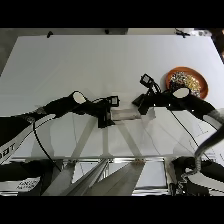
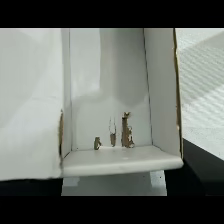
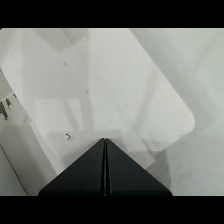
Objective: Fold the box and place the chain.
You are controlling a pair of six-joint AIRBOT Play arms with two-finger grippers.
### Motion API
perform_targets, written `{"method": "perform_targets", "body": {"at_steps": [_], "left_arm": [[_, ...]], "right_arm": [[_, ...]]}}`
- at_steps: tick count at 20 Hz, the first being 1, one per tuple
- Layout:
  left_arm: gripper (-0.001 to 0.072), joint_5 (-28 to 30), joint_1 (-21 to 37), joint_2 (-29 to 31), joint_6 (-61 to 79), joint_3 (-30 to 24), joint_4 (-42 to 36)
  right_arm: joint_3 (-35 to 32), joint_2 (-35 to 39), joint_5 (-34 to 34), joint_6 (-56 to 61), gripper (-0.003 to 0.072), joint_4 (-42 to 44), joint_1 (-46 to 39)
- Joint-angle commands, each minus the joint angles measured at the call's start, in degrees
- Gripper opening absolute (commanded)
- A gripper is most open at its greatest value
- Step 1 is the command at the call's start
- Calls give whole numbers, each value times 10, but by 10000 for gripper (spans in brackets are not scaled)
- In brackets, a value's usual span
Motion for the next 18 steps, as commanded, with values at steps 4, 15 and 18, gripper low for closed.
{"method": "perform_targets", "body": {"at_steps": [4,15,18], "left_arm": [[171,3,0,0,2,0,2],[171,3,0,0,2,0,2],[171,3,0,0,2,0,2]], "right_arm": [[0,-5,45,21,11,-12,0],[6,171,69,20,11,-223,0],[5,168,120,18,11,-335,0]]}}
